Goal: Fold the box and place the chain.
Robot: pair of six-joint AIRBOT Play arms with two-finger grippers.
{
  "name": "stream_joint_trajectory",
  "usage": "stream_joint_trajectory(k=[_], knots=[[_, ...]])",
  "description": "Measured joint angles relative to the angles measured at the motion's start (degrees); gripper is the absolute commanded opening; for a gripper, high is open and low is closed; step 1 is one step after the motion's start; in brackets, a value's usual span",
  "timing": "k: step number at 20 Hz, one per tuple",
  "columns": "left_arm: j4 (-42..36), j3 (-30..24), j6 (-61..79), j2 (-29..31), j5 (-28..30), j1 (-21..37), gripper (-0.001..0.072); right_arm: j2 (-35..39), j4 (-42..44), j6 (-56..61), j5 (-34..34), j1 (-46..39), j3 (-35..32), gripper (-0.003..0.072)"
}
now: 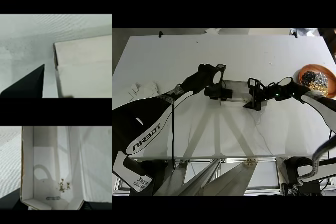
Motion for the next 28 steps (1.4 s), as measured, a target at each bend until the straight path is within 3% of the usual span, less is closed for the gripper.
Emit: stream_joint_trajectory(k=[1, 2, 6, 9, 11, 16, 19, 23, 28], knots=[[0.0, 0.1, -0.4, -0.3, -0.4, -0.2, 0.0070, 0.0, 0.0, 0.0, 0.0, 0.0, 0.0, 0.0507], [0.1, 0.3, -0.9, -0.5, -0.5, -0.4, 0.0010, 0.0, 0.0, 0.0, 0.0, 0.0, 0.0, 0.0507], [0.1, 0.4, -1.3, -0.8, -0.9, -0.7, 0.0010, 0.0, 0.0, 0.1, 0.0, 0.0, 0.0, 0.0507], [0.2, 0.5, -1.2, -0.8, -1.1, -0.7, 0.0111, 0.0, 0.0, 0.1, 0.0, 0.0, 0.0, 0.0507], [0.5, 0.4, -0.6, -0.6, -2.1, -0.5, 0.0332, 0.0, -0.2, -0.3, 0.0, 0.0, 0.0, 0.0507], [-2.2, 0.5, 3.2, 3.3, -3.9, 2.2, 0.0349, 0.0, 0.0, 0.0, 0.0, 0.0, 0.0, 0.0507], [-8.5, 0.5, 10.6, 6.9, -5.3, 5.7, 0.0349, 0.0, 0.0, 0.0, 0.0, 0.0, 0.0, 0.0507], [-18.9, 0.5, 29.0, 10.7, -9.5, 11.6, 0.0348, 0.0, 0.0, 0.0, 0.0, 0.0, 0.0, 0.0507], [-24.2, 0.1, 54.9, 12.7, -9.8, 15.2, 0.0349, 0.0, 0.0, 0.0, 0.0, 0.0, 0.0, 0.0507]])
